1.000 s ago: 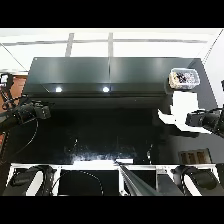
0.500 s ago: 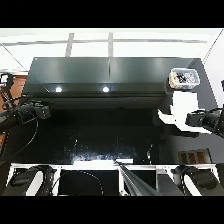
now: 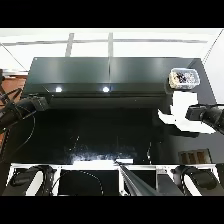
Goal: Fold the box and place the chain.
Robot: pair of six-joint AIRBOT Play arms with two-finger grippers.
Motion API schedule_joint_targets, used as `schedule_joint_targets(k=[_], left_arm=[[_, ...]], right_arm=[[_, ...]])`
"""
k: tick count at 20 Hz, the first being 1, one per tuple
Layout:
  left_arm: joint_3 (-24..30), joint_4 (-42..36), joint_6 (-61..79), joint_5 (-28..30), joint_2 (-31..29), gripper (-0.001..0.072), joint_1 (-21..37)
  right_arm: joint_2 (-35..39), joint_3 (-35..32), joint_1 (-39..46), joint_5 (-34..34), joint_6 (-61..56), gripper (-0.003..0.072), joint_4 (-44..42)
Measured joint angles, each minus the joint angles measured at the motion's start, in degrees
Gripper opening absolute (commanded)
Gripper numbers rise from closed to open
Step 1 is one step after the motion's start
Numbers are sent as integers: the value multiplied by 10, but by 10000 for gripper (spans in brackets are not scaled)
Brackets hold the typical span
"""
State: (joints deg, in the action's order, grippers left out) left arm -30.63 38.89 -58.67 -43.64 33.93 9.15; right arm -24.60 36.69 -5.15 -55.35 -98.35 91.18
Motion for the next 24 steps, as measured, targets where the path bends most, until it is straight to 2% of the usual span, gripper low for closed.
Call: schedule_joint_targets(k=[3, 6, 9, 11, 13, 17, 21, 24], left_arm=[[0, -30, 0, 11, 21, 701, -13], [0, -42, 9, 7, 42, 700, -50], [-3, -40, 10, 5, 57, 700, -101], [-5, -30, -2, 7, 63, 700, -129], [-6, -17, -17, 12, 66, 700, -148], [-6, -5, -31, 18, 68, 700, -164], [-6, -4, -33, 19, 68, 700, -168], [-6, -5, -34, 17, 69, 699, -169]], right_arm=[[-6, 0, 4, 43, -10, 701, 12], [-49, 1, 54, 46, -81, 696, 110], [-130, 25, 186, 49, -119, 695, 166], [-198, 60, 301, 47, -119, 695, 151], [-267, 101, 420, 22, -79, 695, 87], [-379, 150, 624, -46, 81, 694, -107], [-467, 175, 715, -86, 259, 693, -289], [-540, 215, 731, -142, 352, 694, -351]])
